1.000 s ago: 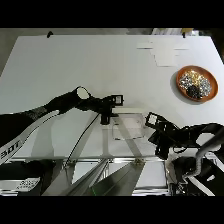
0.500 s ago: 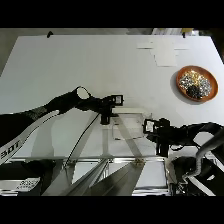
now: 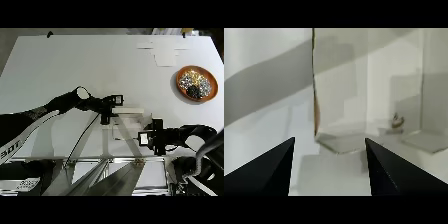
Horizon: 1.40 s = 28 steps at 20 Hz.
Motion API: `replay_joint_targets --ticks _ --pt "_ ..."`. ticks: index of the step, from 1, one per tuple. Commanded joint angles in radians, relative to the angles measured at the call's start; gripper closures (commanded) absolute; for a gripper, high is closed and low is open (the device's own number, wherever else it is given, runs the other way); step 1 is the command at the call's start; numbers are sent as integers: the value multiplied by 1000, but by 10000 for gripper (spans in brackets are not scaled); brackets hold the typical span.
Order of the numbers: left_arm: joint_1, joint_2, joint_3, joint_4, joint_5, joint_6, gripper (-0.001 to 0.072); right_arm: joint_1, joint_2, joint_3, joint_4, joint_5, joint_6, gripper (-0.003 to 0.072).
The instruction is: Fold the box and place the chain.
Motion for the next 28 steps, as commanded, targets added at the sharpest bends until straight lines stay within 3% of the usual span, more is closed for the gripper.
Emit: replay_joint_targets --ticks 1,2,3,13,22,28 --pt "0 -1 0 0 -2 0 701 90 -1 -38 -25 -170 -37 115" --pt "-1 -1 0 0 -3 0 701 98 -1 -63 -29 -206 -37 33" --pt "0 -1 0 0 -3 0 701 98 -1 -89 -35 -235 -37 7" --pt "0 -1 0 0 -6 0 701 97 -65 -148 -80 -402 -34 6" --pt "-1 -1 0 0 -7 0 701 -74 -82 -59 15 -331 -47 6" --pt "-1 -1 0 0 -7 0 701 -183 -92 -37 194 -290 -238 10"
